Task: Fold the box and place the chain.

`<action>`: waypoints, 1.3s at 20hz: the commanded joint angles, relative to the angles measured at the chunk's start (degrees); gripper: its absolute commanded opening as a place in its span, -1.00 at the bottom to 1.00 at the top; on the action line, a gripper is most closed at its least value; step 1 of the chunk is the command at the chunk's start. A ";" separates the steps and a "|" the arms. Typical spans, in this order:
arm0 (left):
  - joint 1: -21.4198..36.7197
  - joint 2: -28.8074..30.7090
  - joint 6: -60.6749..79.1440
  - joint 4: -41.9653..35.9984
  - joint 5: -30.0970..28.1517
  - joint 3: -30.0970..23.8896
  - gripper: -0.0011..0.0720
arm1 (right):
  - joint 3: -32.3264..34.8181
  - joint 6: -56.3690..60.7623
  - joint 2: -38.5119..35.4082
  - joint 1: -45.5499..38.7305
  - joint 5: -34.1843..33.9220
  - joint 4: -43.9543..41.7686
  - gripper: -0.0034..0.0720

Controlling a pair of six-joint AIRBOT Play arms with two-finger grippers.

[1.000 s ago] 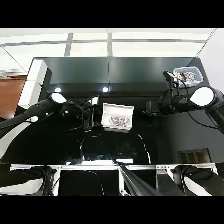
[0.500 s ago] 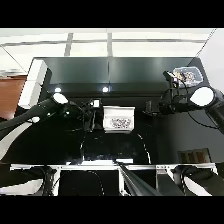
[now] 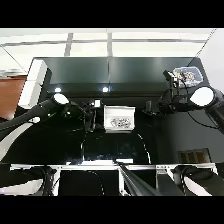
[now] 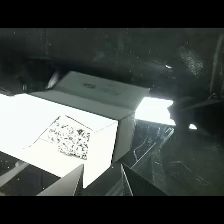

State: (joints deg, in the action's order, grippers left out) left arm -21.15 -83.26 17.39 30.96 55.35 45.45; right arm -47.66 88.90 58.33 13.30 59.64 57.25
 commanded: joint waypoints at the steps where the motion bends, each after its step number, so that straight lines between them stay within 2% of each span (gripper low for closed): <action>1: -0.09 -0.04 -0.26 -0.07 -0.50 0.07 0.83 | 0.02 0.02 0.04 0.04 -0.33 -0.02 -0.13; 2: -0.09 -0.04 -0.24 -0.07 -0.46 0.07 0.57 | 0.02 0.02 0.04 0.04 -0.33 -0.02 -0.13; 3: -0.09 -0.04 -0.24 -0.02 -0.42 0.07 0.21 | 0.02 0.02 0.04 0.04 -0.33 -0.02 -0.13; 4: -0.17 -0.04 -0.24 0.07 -0.33 0.07 -0.03 | 0.02 0.02 0.04 0.04 -0.31 -0.02 -0.13; 8: -0.17 -0.04 -0.24 0.11 -0.28 0.07 -0.08 | 0.02 0.04 0.09 0.04 -2.78 -0.22 -0.12; 9: -0.17 -0.04 -0.24 0.11 -0.28 0.07 -0.07 | 0.00 0.07 0.17 0.02 -5.57 -0.24 0.03; 10: -0.17 -0.04 -0.24 0.11 -0.28 0.07 -0.07 | -0.09 0.09 0.46 0.00 -8.90 -0.35 0.72; 11: -0.17 -0.04 -0.24 0.09 -0.31 0.07 -0.07 | -0.28 0.07 1.07 -0.04 -12.09 -0.90 0.84; 13: -0.17 -0.04 -0.24 0.09 -0.31 0.07 -0.07 | -0.31 -0.92 3.63 -0.07 -18.95 -4.70 0.84; 15: -0.17 -0.04 -0.24 0.09 -0.33 0.07 -0.07 | -0.31 -8.15 7.50 0.07 -20.79 -10.71 0.84; 17: -0.17 -0.04 -0.24 0.07 -0.48 0.07 -0.07 | -0.31 -19.58 10.36 1.31 -18.49 -13.90 0.84; 21: -0.17 -0.04 -0.24 0.07 -0.48 0.07 -0.07 | -0.31 -46.82 10.14 3.65 -10.84 -13.92 0.84; 26: -0.17 -0.04 -0.26 0.09 -0.48 0.07 -0.07 | -0.31 -60.46 7.80 3.80 0.48 -13.77 0.84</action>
State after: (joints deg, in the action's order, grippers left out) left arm -21.30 -83.26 17.10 31.03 54.96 45.47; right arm -47.94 40.64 66.98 16.78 53.01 43.94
